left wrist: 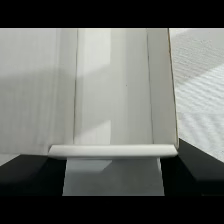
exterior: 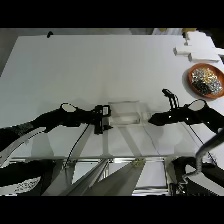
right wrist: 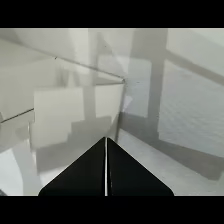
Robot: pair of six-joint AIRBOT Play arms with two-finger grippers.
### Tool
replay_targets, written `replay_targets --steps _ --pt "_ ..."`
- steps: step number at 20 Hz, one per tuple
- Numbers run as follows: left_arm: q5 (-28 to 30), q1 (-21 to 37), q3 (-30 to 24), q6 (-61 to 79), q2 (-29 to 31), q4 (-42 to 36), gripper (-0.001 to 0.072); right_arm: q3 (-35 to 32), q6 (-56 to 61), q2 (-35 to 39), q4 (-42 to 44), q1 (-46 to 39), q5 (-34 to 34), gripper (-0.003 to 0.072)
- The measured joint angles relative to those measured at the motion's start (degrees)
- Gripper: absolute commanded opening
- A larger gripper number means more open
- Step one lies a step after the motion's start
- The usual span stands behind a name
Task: Fold the box and place the chain.
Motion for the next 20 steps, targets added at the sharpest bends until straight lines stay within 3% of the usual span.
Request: replay_targets --steps 13,20 --pt "-0.04 0.0 0.0 0.04 0.0 0.0 0.0088 0.0 -0.37 -2.78 4.35 -0.07 -3.04 0.0017" --pt "-0.07 0.0 0.0 0.04 0.0 0.0 0.0088 0.0 -1.36 -2.73 6.67 1.33 -1.51 0.0018"
